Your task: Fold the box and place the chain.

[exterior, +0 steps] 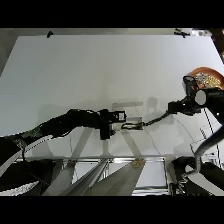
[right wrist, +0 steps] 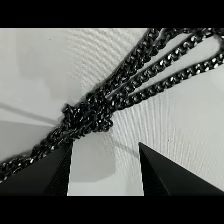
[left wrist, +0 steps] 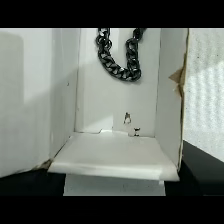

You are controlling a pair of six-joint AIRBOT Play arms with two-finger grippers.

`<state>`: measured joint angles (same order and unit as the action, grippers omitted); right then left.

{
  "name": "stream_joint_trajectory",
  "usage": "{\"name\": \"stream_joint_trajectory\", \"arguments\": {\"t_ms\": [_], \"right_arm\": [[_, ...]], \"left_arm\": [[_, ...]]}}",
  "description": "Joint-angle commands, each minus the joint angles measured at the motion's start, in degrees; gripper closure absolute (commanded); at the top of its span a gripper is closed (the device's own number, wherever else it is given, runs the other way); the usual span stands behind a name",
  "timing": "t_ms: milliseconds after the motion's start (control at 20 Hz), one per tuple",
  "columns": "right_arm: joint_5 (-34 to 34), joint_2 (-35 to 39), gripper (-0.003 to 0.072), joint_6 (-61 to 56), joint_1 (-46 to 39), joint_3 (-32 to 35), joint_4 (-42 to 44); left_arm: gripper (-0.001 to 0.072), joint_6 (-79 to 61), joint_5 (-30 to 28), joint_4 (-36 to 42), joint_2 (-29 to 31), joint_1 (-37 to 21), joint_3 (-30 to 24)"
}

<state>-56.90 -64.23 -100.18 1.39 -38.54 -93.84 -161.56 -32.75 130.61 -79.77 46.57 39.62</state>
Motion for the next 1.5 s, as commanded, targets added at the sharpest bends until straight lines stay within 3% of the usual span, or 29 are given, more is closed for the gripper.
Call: {"name": "stream_joint_trajectory", "arguments": {"t_ms": [0,250,300,400,450,550,600,900,1200,1450], "right_arm": [[3.6,-3.2,0.0227,1.7,-0.3,0.0,0.0],[4.0,-5.9,0.0235,1.9,-0.3,0.0,0.3],[4.0,-6.1,0.0263,1.9,-0.3,0.0,0.3],[4.0,-6.0,0.0464,1.9,-0.3,0.0,0.3],[4.0,-6.0,0.0527,1.9,-0.3,0.0,0.3],[3.6,-6.0,0.0558,3.5,-0.3,0.0,0.5],[3.0,-5.9,0.0667,4.3,-0.3,0.0,0.7],[2.0,1.4,0.0673,7.8,-0.3,0.0,2.8],[1.9,19.7,0.0671,11.3,-0.3,0.0,10.0],[1.7,35.0,0.0671,16.5,-0.3,0.0,23.9]], "left_arm": [[0.0455,0.0,0.0,0.0,0.0,0.0,0.0],[0.0455,0.0,0.0,0.0,0.0,0.0,0.0],[0.0455,0.0,0.0,0.0,0.0,0.0,0.0],[0.0455,0.0,0.0,0.0,0.0,0.0,0.0],[0.0455,0.0,0.0,0.0,0.0,0.0,0.0],[0.0455,0.0,0.0,0.0,0.0,0.0,0.0],[0.0455,0.0,0.0,0.0,0.0,0.0,0.0],[0.0455,0.0,0.0,0.0,0.0,0.0,0.0],[0.0455,0.0,0.0,0.0,0.0,0.0,0.0],[0.0455,0.0,0.0,0.0,0.0,0.0,0.0]]}}
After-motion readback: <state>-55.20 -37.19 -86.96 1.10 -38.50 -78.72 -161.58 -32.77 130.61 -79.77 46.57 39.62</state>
